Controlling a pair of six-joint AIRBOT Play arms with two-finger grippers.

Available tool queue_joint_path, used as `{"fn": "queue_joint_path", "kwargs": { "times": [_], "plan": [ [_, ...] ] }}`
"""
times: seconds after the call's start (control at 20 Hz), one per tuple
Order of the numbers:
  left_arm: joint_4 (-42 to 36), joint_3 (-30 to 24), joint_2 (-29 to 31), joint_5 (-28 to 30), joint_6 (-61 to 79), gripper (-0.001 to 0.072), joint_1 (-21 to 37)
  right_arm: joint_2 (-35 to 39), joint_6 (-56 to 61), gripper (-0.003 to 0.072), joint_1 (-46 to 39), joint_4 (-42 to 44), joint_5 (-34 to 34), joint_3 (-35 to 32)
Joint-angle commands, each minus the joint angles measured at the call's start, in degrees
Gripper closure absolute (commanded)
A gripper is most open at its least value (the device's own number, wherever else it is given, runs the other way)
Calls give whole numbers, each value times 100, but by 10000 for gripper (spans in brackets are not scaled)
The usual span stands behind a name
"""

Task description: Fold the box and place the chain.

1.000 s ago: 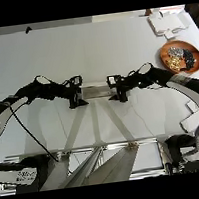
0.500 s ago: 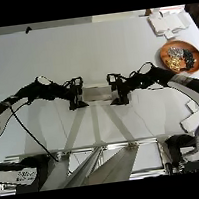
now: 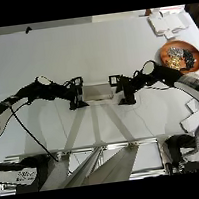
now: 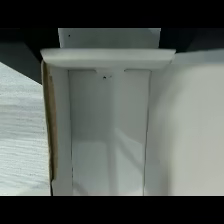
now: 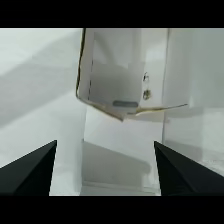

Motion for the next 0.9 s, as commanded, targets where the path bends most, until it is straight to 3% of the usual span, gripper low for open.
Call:
{"fn": "queue_joint_path", "kwargs": {
  "times": [0.0,0.05,0.1,0.2,0.25,0.5,0.85],
  "plan": [
    [-22,7,4,20,11,309,7,332,385,261,-2,-282,-11,2],
    [-24,7,4,20,9,309,7,466,385,394,-2,-282,15,2],
    [-24,7,4,20,9,304,7,603,385,481,-2,-275,39,2],
    [-24,7,7,98,9,192,7,896,387,629,-2,-258,127,2],
    [-44,7,4,151,9,186,7,1043,396,677,0,-166,131,2],
    [-63,7,7,197,9,188,7,1080,994,681,0,1582,-186,2],
    [-63,7,7,184,9,191,7,308,1117,682,-2,2800,-1644,2]
  ]
}}
